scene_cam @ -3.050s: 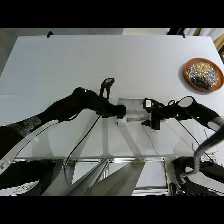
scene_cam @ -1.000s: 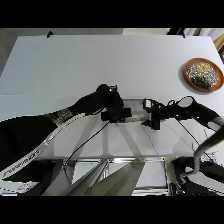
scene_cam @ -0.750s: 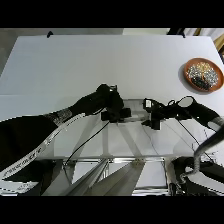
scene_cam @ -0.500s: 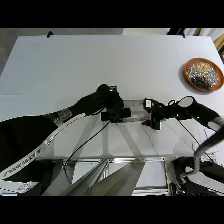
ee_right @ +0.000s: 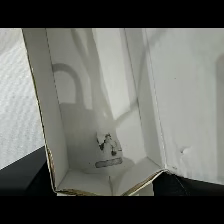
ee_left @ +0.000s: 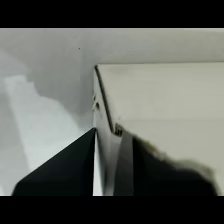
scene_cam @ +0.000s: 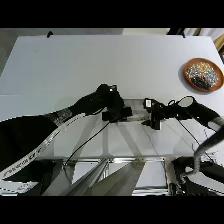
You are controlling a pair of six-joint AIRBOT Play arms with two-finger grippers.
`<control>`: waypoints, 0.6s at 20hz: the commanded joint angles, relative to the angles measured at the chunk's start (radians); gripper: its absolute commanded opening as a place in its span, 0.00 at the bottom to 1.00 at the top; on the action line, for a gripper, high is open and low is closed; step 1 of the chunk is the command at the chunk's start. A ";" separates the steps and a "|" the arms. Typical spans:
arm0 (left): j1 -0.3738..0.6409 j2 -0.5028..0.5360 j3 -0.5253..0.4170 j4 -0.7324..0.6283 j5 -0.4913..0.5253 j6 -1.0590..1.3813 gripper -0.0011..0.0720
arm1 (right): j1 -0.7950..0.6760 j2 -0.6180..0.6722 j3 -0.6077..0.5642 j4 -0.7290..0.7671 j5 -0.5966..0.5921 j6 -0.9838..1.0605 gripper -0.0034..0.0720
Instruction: Fold the box and place the chain.
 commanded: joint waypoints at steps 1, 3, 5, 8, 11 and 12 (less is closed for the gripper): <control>0.002 -0.013 0.066 0.130 0.143 0.002 0.30 | 0.000 0.000 0.000 -0.002 0.000 -0.003 0.43; 0.001 -0.028 0.142 0.169 0.208 0.002 0.30 | 0.000 0.000 0.000 -0.002 0.000 -0.003 0.43; 0.000 -0.039 0.165 0.131 0.181 0.002 0.30 | 0.000 0.000 0.000 -0.002 0.000 -0.003 0.43; -0.008 -0.064 0.165 0.093 0.167 0.002 0.30 | 0.000 0.000 0.000 -0.002 0.000 -0.003 0.43; -0.024 -0.091 0.165 0.094 0.170 0.002 0.30 | 0.000 0.000 0.000 -0.002 0.000 -0.003 0.43; -0.027 -0.098 0.165 0.094 0.170 0.001 0.30 | 0.000 0.000 0.000 -0.002 0.000 -0.003 0.43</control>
